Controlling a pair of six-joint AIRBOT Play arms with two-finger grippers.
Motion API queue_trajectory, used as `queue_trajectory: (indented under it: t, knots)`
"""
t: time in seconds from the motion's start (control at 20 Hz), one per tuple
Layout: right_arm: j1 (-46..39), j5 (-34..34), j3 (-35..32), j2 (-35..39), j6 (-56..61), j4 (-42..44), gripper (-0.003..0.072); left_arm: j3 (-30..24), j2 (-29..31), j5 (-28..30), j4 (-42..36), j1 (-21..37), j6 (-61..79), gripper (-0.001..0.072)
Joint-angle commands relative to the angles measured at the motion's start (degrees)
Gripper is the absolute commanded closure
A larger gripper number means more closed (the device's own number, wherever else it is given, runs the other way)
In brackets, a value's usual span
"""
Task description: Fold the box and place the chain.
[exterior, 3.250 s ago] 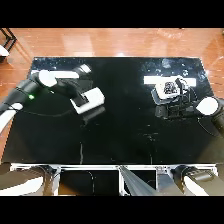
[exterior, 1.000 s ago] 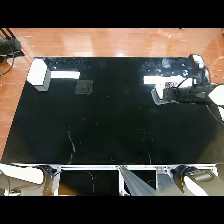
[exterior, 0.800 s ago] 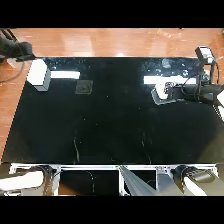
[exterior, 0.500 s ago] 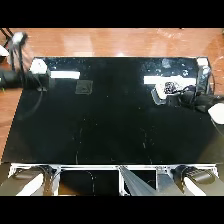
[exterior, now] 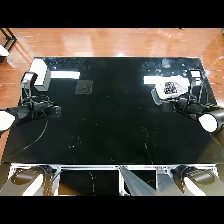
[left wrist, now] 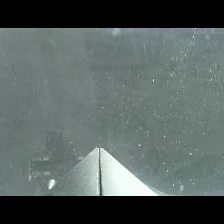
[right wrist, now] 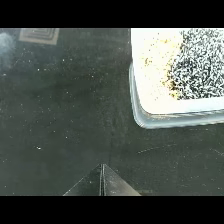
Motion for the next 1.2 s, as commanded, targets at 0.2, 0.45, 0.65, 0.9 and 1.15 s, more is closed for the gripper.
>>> queue_trajectory:
  t: [0.2, 0.45, 0.65, 0.9, 1.15]
  knots:
    - [0.0, -0.3, -0.3, 0.0, 0.0, 0.0, 0.0668, -0.8, 0.6, -2.3, -0.2, -0.1, 0.0, 0.0690]
    - [0.0, -0.3, -0.3, 0.0, 0.0, 0.0, 0.0668, -0.8, 0.6, -2.4, -0.2, -0.1, 0.0, 0.0690]
    - [0.0, -0.3, -0.3, 0.0, 0.0, 0.0, 0.0668, -0.8, 0.6, -2.4, -0.2, -0.1, 0.0, 0.0690]
    - [0.0, -0.3, -0.3, 0.0, 0.0, 0.0, 0.0668, -0.8, 0.6, -2.4, -0.2, -0.1, 0.0, 0.0690]
    - [0.0, -0.3, -0.3, 0.0, 0.0, 0.0, 0.0668, -0.8, 0.6, -2.4, -0.2, -0.1, 0.0, 0.0691]
